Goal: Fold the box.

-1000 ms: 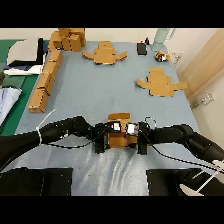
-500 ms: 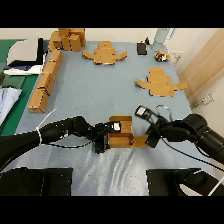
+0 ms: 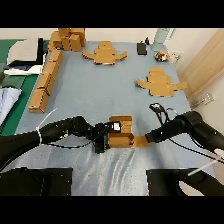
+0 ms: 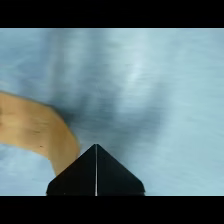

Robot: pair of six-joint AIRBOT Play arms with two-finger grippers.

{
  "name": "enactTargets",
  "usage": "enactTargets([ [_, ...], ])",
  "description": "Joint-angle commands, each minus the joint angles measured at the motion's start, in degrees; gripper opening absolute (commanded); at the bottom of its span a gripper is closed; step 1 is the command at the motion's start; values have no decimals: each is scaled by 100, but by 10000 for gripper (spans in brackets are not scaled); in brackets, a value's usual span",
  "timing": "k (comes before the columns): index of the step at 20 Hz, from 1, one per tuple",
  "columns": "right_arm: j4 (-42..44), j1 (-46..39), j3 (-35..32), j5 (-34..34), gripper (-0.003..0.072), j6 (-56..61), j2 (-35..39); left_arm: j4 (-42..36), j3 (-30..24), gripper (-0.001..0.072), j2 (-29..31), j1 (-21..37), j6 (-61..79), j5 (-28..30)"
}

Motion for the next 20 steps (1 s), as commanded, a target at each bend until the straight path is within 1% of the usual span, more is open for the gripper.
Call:
enactTargets([
  [1, 1233, -94, -70, 262, 4, -516, -389, 0, 0, 526, -2, 7, 0, 0],
  [6, 1248, -94, -98, 302, 4, -741, -393, 0, 0, 525, -2, 4, 0, 0],
  [10, 1515, -94, -103, 192, 4, -914, -363, 0, 0, 526, -2, 4, 0, 0],
  [13, 1941, -94, -92, -2, 4, -1025, -50, 0, 0, 526, -2, 7, 2, 2],
  [16, 2074, -94, -92, -44, 6, -1023, 411, 0, 0, 526, -2, 7, 2, 0],
  [18, 2188, -94, -92, -44, 7, -1025, 573, 0, 0, 525, -2, 7, 2, 0],
  [19, 2273, -94, -92, -50, 54, -1025, 577, 0, 0, 526, -2, 7, 2, 0],
  [20, 2365, -94, -92, -50, 188, -1025, 560, 0, 0, 526, -2, 7, 2, 0],
])
